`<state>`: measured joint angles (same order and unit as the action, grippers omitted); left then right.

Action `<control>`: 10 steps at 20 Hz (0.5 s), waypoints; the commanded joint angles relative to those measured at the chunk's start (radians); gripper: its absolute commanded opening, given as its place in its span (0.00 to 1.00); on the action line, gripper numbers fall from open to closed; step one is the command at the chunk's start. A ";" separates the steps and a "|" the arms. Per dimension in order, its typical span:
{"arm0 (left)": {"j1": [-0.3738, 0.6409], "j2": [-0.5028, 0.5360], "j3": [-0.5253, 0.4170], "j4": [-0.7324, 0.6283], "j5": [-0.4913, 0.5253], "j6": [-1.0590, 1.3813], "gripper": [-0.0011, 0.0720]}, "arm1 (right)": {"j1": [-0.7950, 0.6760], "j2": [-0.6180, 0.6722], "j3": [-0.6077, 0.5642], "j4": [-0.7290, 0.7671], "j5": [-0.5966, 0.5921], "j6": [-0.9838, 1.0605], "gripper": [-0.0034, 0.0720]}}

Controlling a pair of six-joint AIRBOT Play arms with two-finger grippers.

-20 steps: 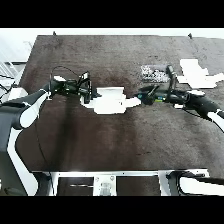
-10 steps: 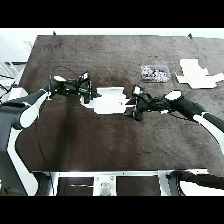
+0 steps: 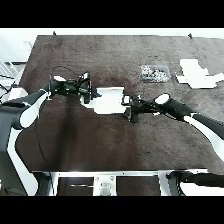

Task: Fold the box and place the chain.

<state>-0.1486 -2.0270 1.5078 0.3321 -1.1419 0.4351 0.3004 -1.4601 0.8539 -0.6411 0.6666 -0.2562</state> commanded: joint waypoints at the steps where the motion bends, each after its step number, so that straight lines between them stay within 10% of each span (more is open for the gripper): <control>1: 0.000 0.000 0.000 0.000 0.000 0.000 0.04 | 0.011 -0.020 0.001 0.032 -0.101 -0.035 0.90; 10: 0.000 0.000 0.000 0.000 0.000 0.000 0.04 | -0.008 0.005 0.074 0.036 -0.101 0.012 0.90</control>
